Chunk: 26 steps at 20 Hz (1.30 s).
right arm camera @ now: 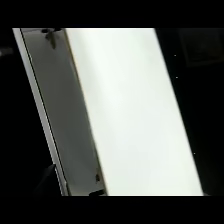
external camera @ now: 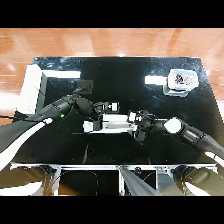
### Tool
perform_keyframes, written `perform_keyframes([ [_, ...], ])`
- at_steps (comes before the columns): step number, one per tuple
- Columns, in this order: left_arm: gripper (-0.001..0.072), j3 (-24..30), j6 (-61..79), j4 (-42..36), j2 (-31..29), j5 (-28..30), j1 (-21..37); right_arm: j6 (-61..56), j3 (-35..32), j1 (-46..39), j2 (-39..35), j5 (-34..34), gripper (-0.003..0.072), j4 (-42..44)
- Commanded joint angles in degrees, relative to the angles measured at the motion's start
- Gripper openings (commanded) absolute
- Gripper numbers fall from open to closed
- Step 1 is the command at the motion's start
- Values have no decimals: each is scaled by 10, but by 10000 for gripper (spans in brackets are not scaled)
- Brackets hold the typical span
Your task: Fold the box and place the chain.
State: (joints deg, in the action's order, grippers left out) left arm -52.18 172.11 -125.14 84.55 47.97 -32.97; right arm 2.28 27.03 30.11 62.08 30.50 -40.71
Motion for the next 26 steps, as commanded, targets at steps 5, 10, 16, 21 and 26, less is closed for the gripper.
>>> perform_keyframes([
  [5,20,0,0,2,0,7,0,137,7,-37,35,90,720,113],
  [10,20,0,0,2,0,8,0,138,7,-32,65,85,720,102],
  [16,21,0,0,2,0,11,0,133,7,-32,71,78,720,100],
  [21,21,0,0,2,0,11,0,129,7,-32,71,72,720,100],
  [26,21,0,0,2,0,11,0,123,7,-28,71,67,588,93],
])
